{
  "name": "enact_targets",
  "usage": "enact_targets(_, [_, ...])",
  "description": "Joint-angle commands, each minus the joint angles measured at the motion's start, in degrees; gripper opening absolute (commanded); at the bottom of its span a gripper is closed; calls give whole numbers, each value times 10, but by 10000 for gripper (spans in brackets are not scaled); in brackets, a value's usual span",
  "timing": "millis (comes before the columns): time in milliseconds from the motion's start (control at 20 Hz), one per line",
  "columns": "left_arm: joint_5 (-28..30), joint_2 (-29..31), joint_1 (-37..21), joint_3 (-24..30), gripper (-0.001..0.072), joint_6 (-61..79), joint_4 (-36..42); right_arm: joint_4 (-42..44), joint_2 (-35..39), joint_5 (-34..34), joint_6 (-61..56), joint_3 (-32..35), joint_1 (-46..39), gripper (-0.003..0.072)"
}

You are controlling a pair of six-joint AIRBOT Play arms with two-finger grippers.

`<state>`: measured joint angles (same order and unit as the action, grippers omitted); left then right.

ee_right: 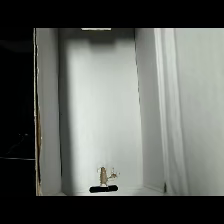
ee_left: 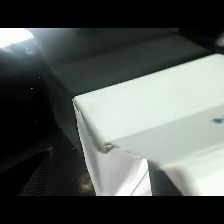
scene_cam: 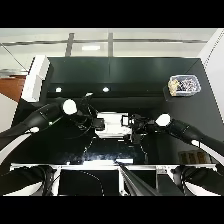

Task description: Fold the box and place the chain.

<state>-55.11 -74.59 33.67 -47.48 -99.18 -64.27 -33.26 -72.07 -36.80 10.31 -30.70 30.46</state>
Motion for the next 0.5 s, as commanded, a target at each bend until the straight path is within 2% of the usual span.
enact_targets(0, [-25,-1,68,-35,545,-176,-169,0,0,0,0,0,1,529])
enact_targets(100, [-28,-2,93,-35,483,-217,-193,0,0,0,0,0,1,529])
enact_targets(200, [-27,-4,106,-35,473,-255,-193,0,0,0,0,0,1,529])
enact_targets(300, [-28,-10,116,-35,325,-263,-193,0,0,0,0,0,1,529])
enact_targets(450, [-29,-13,124,-35,322,-277,-193,0,0,0,0,0,1,529])
